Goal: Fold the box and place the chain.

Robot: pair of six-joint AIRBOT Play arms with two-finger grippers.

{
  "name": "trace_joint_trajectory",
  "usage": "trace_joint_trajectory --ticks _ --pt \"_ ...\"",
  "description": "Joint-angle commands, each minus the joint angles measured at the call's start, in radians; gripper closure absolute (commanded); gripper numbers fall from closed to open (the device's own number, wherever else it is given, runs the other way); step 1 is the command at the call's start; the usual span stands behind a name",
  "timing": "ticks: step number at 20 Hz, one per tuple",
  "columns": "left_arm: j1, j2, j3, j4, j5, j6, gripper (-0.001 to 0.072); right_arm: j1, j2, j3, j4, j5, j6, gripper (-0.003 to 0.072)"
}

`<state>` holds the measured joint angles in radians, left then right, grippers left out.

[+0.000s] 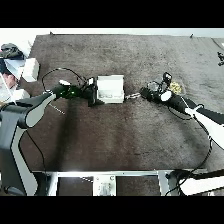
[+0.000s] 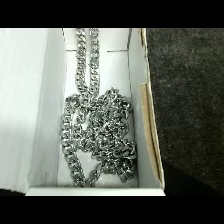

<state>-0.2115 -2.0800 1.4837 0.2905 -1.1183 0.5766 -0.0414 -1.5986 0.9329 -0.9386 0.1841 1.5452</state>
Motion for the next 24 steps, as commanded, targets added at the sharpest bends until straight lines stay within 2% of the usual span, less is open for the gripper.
trace_joint_trajectory --ticks 1,3,4,9,15,17,20,24 --pt "0.0 -0.001 0.0 0.0 0.0 0.0 0.0424 0.003 -0.032 0.016 0.004 -0.019 0.016 0.0573" --pt "0.0 -0.001 0.0 0.0 0.0 0.0 0.0424 0.005 -0.029 0.016 0.004 -0.044 0.016 0.0573" --pt "0.0 -0.001 0.0 0.0 0.0 0.0 0.0424 0.005 -0.025 0.016 0.004 -0.051 0.016 0.0703" --pt "0.0 -0.001 0.0 0.0 0.0 0.0 0.0424 0.013 0.063 0.016 0.0 -0.04 0.0 0.0705" --pt "0.0 -0.001 0.0 0.0 0.0 0.0 0.0424 0.091 0.306 0.016 -0.011 -0.039 -0.008 0.0705" --pt "0.0 -0.001 0.0 0.0 0.0 0.0 0.0424 0.129 0.389 0.016 -0.013 -0.084 -0.008 0.0705" --pt "0.0 -0.001 0.0 0.0 0.0 0.0 0.0424 0.189 0.501 0.016 -0.072 -0.225 -0.007 0.0705" --pt "0.0 -0.001 0.0 0.0 0.0 0.0 0.0424 0.255 0.549 0.018 -0.087 -0.304 -0.007 0.0705"
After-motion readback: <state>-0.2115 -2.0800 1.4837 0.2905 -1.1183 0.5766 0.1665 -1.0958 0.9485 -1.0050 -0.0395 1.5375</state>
